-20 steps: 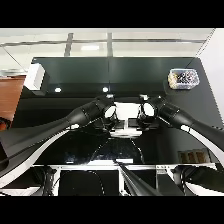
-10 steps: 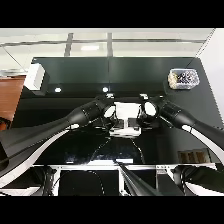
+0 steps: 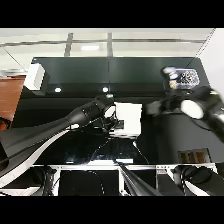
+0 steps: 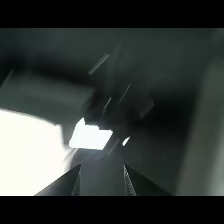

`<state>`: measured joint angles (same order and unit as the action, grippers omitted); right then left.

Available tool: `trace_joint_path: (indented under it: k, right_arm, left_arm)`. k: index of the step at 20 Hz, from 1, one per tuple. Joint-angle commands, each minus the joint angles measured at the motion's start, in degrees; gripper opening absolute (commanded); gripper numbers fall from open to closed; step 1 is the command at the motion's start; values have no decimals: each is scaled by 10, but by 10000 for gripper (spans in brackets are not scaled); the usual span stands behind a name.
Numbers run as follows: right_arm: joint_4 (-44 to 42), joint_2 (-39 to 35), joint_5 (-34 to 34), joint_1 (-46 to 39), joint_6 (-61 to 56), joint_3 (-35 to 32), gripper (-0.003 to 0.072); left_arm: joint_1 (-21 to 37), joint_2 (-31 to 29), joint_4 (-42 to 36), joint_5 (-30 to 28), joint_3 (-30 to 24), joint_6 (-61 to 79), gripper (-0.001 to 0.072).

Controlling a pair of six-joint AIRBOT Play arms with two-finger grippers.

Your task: Fold the box and place the chain.

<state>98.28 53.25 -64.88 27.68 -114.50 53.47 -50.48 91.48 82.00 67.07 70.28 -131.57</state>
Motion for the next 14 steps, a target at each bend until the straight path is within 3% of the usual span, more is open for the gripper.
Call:
trace_joint_path:
  k: [1, 4, 5, 6, 8, 10, 14]
  right_arm:
    - [240, -44, 73, -79, 5, -7, 307]
    - [229, 7, 205, -226, -4, -27, 309]
    - [205, 36, 234, -273, -24, -27, 442]
    - [152, 72, 257, -322, -49, -26, 715]
    - [-4, 150, 298, -396, -33, -25, 716]
    - [-137, 227, 312, -423, 84, 17, 715]
    - [-170, 377, 198, -422, 138, 250, 714]
  left_arm:
    - [0, 0, 0, 1, 0, 0, 27]
    - [0, 0, 0, 1, 0, 0, 27]
    - [0, 0, 0, 1, 0, 0, 27]
    - [0, 0, 0, 1, 0, 0, 27]
    - [0, 0, 0, 1, 0, 0, 28]
    - [0, 0, 0, 1, 0, 0, 28]
    - [0, 0, 0, 1, 0, 0, 27]
